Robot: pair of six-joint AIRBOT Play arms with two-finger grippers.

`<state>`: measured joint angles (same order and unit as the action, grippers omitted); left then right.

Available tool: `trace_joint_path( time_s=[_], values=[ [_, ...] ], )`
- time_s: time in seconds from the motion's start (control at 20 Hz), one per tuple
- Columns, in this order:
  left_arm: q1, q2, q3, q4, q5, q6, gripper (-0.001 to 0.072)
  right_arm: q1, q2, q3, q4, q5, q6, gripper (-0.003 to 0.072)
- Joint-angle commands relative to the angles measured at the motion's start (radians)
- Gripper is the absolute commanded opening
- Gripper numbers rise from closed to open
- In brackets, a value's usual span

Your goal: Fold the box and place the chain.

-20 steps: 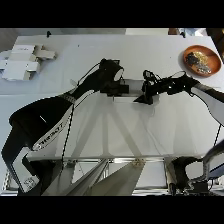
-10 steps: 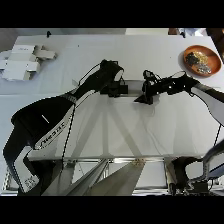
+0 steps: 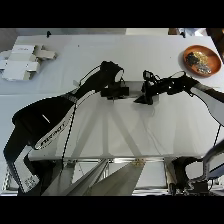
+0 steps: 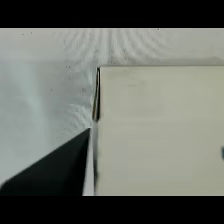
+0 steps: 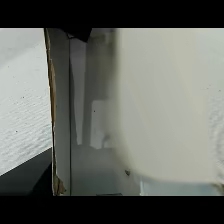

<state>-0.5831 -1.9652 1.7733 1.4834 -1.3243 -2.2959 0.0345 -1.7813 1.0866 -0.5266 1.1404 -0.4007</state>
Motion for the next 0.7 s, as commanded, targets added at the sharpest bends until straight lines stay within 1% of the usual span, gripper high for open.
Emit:
trace_joint_path(
  time_s=[0.0,0.15,0.25,0.4,0.55,0.65],
  values=[
    [0.005,0.021,0.001,-0.01,-0.005,0.006,0.0426,0.0,0.0,0.001,0.002,-0.004,0.0,0.0449],
    [0.024,0.057,0.001,-0.047,-0.013,0.015,0.0426,0.0,0.0,0.001,0.002,-0.003,0.0,0.0449],
    [0.056,0.085,0.001,-0.132,-0.019,0.068,0.0426,0.0,0.0,0.001,0.002,-0.003,0.0,0.0449],
    [0.129,0.137,0.001,-0.283,-0.021,0.18,0.0422,0.0,0.0,0.001,0.002,-0.003,0.0,0.0449],
    [0.213,0.19,0.001,-0.395,-0.037,0.397,0.0422,0.0,0.0,0.001,0.002,-0.004,0.0,0.0449],
    [0.273,0.211,0.001,-0.429,-0.058,0.663,0.0424,0.0,0.0,0.001,0.002,-0.004,0.0,0.0449]
  ],
)
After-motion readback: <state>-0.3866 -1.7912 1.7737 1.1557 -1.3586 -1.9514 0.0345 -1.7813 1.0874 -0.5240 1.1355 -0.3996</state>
